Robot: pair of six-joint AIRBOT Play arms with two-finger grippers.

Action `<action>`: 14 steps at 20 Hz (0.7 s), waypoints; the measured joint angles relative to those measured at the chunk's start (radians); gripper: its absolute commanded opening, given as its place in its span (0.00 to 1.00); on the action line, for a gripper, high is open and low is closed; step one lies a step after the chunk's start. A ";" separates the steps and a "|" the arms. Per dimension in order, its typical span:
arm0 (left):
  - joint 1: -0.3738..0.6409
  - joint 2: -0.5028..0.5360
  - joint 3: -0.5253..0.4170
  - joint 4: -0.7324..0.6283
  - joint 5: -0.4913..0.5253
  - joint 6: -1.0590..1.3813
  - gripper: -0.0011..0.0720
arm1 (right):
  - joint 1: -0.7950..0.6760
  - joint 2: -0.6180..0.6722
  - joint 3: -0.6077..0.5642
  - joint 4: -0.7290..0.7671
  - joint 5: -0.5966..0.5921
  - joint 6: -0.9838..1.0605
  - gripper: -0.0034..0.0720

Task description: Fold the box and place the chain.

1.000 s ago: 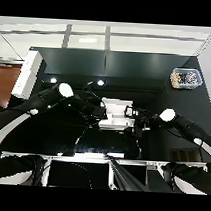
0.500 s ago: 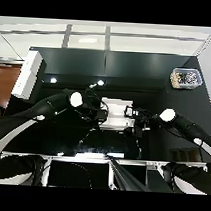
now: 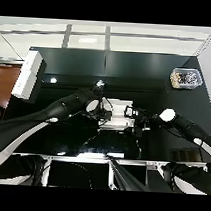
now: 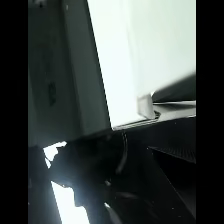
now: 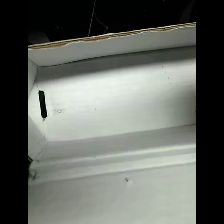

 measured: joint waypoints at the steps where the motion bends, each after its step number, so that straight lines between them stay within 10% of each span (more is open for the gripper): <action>1: -0.004 -0.016 0.014 0.001 -0.013 -0.013 0.39 | 0.000 0.000 0.000 0.000 0.000 0.000 0.22; 14: -0.014 -0.100 0.051 -0.056 -0.060 -0.070 0.21 | 0.000 0.000 0.000 0.000 0.001 0.000 0.22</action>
